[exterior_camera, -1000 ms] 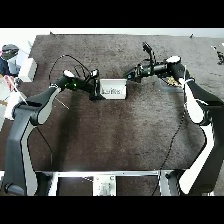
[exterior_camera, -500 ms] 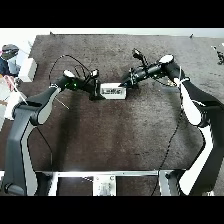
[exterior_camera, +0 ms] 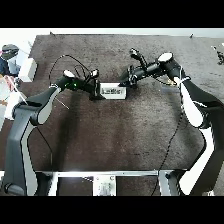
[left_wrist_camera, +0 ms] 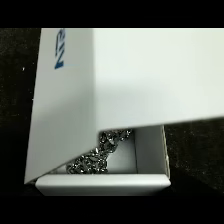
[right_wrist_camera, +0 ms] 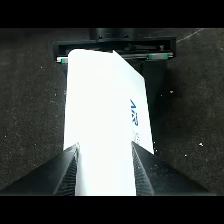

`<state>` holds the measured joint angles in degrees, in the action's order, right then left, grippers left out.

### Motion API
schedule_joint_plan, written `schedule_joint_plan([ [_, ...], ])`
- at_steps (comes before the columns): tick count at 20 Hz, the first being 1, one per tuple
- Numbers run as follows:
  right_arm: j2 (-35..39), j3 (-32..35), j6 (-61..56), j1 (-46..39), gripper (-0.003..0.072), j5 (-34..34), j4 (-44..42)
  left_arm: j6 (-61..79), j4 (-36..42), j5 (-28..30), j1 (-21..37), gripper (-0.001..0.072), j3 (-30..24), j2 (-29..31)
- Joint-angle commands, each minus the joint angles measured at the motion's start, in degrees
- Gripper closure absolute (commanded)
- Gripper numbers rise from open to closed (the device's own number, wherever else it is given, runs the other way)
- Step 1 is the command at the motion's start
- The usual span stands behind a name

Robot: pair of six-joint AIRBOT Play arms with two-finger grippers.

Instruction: Fold the box and place the chain.

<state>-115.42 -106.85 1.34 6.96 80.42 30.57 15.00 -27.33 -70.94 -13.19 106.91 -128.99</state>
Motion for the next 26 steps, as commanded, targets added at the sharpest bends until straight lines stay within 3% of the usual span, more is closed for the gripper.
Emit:
schedule_joint_plan([
  [1, 0.0, 0.1, 0.3, 1.7, 0.0301, 0.0, 2.8, 0.0, 0.0, 0.0, 0.0, 0.0242, 0.0, 0.0],
  [4, 0.0, 0.4, -1.2, 2.4, 0.0302, -1.0, 5.0, 0.0, 0.0, 0.0, 0.0, 0.0242, 0.0, 0.0],
  [5, 0.0, 0.4, -1.2, 2.4, 0.0348, -0.9, 5.0, 0.0, 0.0, 0.0, 0.0, 0.0242, 0.0, 0.0],
  [11, 1.1, 0.9, -4.9, 1.2, 0.0342, -0.5, 5.2, 0.0, 0.0, 0.0, 0.0, 0.0242, 0.0, 0.0],
  [17, 3.4, 6.5, -2.6, 0.6, 0.0340, -3.8, 1.8, 0.0, 0.0, 0.0, 0.0, 0.0242, 0.0, 0.0],
  [21, 3.3, 8.8, 3.3, 3.3, 0.0265, -6.1, 0.5, 0.0, 0.0, 0.0, 0.0, 0.0242, 0.0, 0.0],
  [26, 3.3, 9.9, 5.1, 3.8, 0.0267, -11.5, 0.0, 0.0, 0.0, 0.0, 0.0, 0.0242, 0.0, 0.0],
])
